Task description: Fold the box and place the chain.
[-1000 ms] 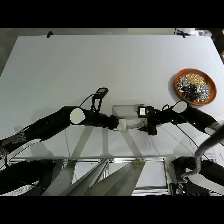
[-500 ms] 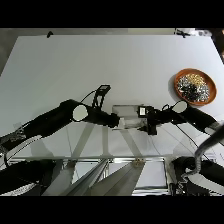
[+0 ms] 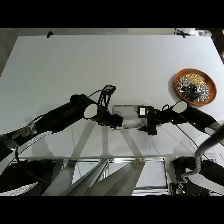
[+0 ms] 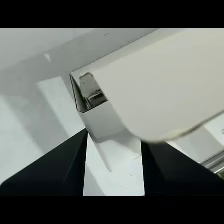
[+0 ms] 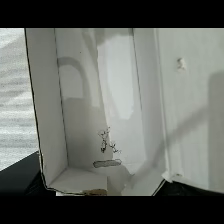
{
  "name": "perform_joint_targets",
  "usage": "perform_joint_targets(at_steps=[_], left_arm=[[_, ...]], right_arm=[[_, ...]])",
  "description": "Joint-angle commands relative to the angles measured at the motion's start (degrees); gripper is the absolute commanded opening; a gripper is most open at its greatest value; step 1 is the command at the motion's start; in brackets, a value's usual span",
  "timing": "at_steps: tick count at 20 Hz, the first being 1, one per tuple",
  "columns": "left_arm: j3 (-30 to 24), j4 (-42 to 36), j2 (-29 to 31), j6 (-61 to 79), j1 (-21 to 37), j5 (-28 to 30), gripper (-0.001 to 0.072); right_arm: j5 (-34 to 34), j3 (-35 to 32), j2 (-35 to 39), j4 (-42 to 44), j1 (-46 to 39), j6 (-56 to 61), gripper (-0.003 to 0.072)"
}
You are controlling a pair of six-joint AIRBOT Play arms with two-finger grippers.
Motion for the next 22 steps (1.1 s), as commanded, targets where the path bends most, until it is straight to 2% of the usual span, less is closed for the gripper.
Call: perform_joint_targets(at_steps=[1, 7, 22], left_arm=[[4.7, 5.8, -2.4, -5.3, -1.2, -7.1, 0.0338], [9.1, 6.4, -5.6, -9.5, -2.9, -8.8, 0.0338], [9.2, 8.1, -6.6, -19.1, -3.2, -8.4, 0.0338]], right_arm=[[0.0, 0.0, 0.0, 0.0, 0.0, 0.0, 0.0335], [0.0, 0.0, 0.0, 0.0, 0.0, 0.0, 0.0335], [0.0, 0.0, 0.0, 0.0, 0.0, 0.0, 0.0335]])
